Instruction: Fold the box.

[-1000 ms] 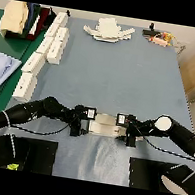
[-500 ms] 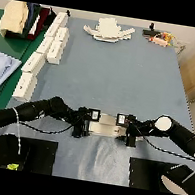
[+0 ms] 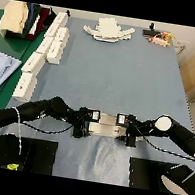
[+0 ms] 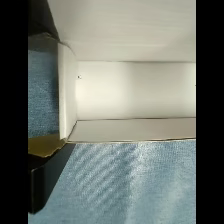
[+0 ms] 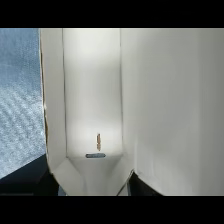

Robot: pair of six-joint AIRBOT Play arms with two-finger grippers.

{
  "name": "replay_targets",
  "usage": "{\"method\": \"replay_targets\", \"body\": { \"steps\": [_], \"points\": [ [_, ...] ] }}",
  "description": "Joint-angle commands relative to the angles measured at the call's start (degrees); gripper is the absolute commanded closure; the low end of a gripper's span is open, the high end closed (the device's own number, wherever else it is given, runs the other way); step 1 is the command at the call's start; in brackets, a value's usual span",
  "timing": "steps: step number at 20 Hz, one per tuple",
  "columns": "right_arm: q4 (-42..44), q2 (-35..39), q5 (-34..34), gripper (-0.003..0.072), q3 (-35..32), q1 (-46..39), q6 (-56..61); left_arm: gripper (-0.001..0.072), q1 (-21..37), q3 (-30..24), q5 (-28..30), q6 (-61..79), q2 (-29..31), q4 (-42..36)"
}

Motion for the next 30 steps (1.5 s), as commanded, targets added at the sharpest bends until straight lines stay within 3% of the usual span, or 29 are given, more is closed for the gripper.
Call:
{"method": "replay_targets", "body": {
  "steps": [1,5,6,7,8,30],
  "points": [
    [0.0,0.0,0.0,0.0181,0.0,0.0,0.0,0.0019,0.0,0.0,0.2,0.2,-0.1,-0.5],
    [0.0,0.0,0.0,0.0181,0.0,0.0,0.0,0.0020,-1.0,0.0,1.2,1.2,-0.4,-2.8],
    [0.0,0.0,0.0,0.0181,0.0,0.0,0.0,0.0070,-1.0,0.0,1.2,1.2,-0.8,-2.8],
    [0.0,0.0,0.0,0.0181,0.0,0.0,0.0,0.0172,-1.0,0.0,1.2,1.2,-1.1,-2.7],
    [0.0,0.0,0.0,0.0181,0.0,0.0,0.0,0.0192,-1.0,0.0,1.1,1.2,-1.4,-2.7],
    [0.0,0.0,-0.9,0.0181,0.0,0.0,0.0,0.0192,-1.0,0.0,1.1,1.0,-1.4,-2.7]
  ]
}}
